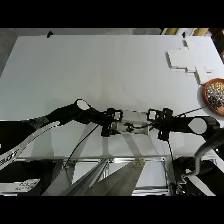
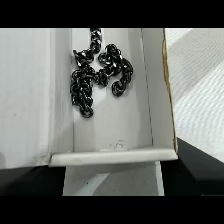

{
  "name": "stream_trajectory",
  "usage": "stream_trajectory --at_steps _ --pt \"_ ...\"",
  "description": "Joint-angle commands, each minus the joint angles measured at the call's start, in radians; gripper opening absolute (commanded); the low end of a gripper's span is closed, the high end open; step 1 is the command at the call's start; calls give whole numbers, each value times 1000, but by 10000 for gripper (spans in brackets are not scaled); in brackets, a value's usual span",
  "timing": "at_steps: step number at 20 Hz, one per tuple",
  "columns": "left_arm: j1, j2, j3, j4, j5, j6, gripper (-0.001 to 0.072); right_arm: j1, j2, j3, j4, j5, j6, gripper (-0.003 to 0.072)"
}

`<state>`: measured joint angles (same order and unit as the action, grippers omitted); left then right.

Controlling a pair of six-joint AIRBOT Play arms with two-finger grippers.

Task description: Fold the box and place the chain.

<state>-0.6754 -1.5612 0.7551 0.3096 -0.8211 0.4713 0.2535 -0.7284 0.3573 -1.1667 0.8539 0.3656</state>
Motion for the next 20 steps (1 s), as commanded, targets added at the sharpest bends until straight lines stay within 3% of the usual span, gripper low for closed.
stream_trajectory --at_steps 1,4,12,20 --pt "1 0 1 0 1 0 134 1 116 0 -37 49 240 23" --pt "1 0 1 0 1 0 134 1 189 0 129 51 365 23" --pt "1 0 1 0 1 0 134 1 198 0 652 54 276 23" --pt "1 0 1 0 1 0 134 29 194 0 847 43 175 24"
